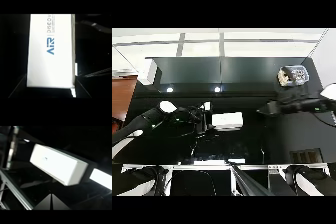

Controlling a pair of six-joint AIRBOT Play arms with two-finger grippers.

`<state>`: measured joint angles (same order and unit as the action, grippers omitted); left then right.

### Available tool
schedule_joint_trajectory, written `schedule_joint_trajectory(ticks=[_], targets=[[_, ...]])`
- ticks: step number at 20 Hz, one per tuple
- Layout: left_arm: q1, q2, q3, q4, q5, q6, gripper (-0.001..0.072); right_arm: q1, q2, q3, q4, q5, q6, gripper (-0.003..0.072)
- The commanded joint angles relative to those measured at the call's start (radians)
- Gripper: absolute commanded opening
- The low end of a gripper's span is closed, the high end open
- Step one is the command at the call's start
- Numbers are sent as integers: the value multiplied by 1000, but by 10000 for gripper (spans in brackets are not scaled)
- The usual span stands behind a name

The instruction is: Fold the box and place the chain.

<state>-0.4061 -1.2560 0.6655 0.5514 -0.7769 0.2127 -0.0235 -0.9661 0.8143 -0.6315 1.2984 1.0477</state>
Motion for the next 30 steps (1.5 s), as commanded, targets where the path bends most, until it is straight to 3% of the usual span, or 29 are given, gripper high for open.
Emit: schedule_joint_trajectory(ticks=[1,4,6,10,13,21,30], targets=[[1,84,49,126,-68,-76,716,-142,85,3,-103,71,25,22],[-25,82,122,52,-35,-142,712,-161,85,2,-103,32,25,23],[-69,5,189,-37,-36,-157,711,-161,85,2,-95,-6,25,22],[-131,-176,295,-39,-12,-327,705,-161,85,2,-104,-18,24,23],[-108,-235,315,-30,-106,-425,705,-161,85,2,-106,-27,19,23],[-116,-238,315,39,-201,-422,695,-161,85,2,-106,-64,19,23],[-185,-238,315,123,-145,-311,697,-161,85,2,-106,-64,20,22]])
